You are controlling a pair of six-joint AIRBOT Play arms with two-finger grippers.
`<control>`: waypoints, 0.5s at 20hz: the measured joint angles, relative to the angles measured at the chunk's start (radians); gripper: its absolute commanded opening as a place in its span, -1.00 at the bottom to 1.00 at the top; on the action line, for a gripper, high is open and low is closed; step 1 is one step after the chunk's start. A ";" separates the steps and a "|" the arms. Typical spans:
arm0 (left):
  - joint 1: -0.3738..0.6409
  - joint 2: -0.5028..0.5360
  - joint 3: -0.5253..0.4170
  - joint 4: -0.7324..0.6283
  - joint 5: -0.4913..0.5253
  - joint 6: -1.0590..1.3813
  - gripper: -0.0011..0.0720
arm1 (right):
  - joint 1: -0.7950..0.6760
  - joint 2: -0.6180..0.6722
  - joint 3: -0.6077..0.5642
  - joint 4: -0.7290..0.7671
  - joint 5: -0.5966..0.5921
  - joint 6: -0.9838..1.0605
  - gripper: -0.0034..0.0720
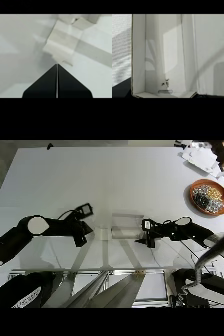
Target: Fold the box and place the chain.
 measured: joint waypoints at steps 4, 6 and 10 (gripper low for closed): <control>0.091 0.006 -0.032 -0.030 0.000 -0.314 -0.96 | 0.000 0.000 0.000 0.000 0.000 0.000 -0.14; 0.108 -0.031 -0.037 -0.047 0.011 -0.405 -0.96 | 0.000 0.000 0.000 0.000 0.000 0.000 -0.14; 0.115 -0.177 -0.039 -0.167 0.027 -0.448 -0.96 | 0.000 0.000 0.000 0.000 0.000 0.000 -0.14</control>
